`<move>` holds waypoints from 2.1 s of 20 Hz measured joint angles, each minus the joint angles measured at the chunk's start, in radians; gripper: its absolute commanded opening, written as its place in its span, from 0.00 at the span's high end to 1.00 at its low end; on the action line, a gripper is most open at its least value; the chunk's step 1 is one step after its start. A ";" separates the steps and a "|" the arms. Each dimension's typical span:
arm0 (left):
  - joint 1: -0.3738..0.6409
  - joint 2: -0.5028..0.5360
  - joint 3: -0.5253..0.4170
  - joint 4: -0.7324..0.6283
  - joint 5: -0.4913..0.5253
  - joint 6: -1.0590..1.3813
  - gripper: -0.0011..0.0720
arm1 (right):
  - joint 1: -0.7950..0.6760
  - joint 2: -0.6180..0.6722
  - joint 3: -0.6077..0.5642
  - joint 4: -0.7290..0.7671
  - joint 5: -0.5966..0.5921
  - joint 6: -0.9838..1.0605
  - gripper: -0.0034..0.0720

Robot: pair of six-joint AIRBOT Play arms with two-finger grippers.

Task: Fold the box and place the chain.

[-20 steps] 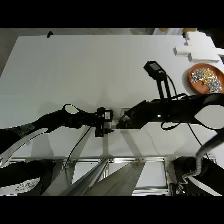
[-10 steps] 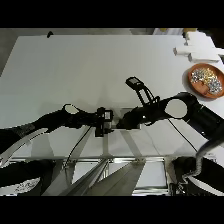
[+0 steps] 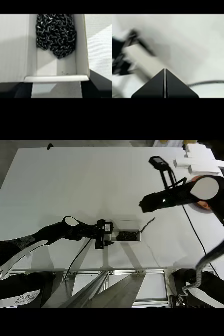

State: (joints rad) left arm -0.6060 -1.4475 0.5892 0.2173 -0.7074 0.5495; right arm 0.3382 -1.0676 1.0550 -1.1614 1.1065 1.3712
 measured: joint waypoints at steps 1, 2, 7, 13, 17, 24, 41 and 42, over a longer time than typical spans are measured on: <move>0.000 0.000 0.000 0.000 0.000 0.000 0.71 | -0.033 -0.012 0.006 -0.041 0.009 0.005 0.94; 0.000 0.000 0.000 0.000 0.000 0.000 0.71 | -0.060 -0.026 0.007 -0.080 0.018 0.021 0.94; 0.000 0.000 0.000 0.000 0.000 0.000 0.71 | -0.122 -0.127 -0.057 -0.219 0.021 0.078 0.81; 0.000 0.000 0.000 0.000 0.000 0.000 0.71 | -0.111 -0.225 -0.157 -0.257 -0.053 0.095 0.59; 0.000 0.000 0.000 0.000 0.000 0.000 0.71 | -0.103 -0.269 -0.179 -0.265 -0.096 0.115 0.60; 0.000 0.000 0.000 0.000 0.000 0.000 0.71 | -0.101 -0.319 -0.188 -0.267 -0.142 0.124 0.72; 0.000 0.000 0.000 0.000 0.000 0.000 0.71 | -0.101 -0.327 -0.189 -0.270 -0.108 0.148 0.94; 0.000 0.000 0.000 0.000 0.000 0.000 0.71 | -0.101 -0.318 -0.191 -0.273 -0.087 0.148 0.94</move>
State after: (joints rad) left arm -0.6060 -1.4475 0.5892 0.2176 -0.7078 0.5495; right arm 0.2375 -1.3853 0.8642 -1.4342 1.0195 1.5188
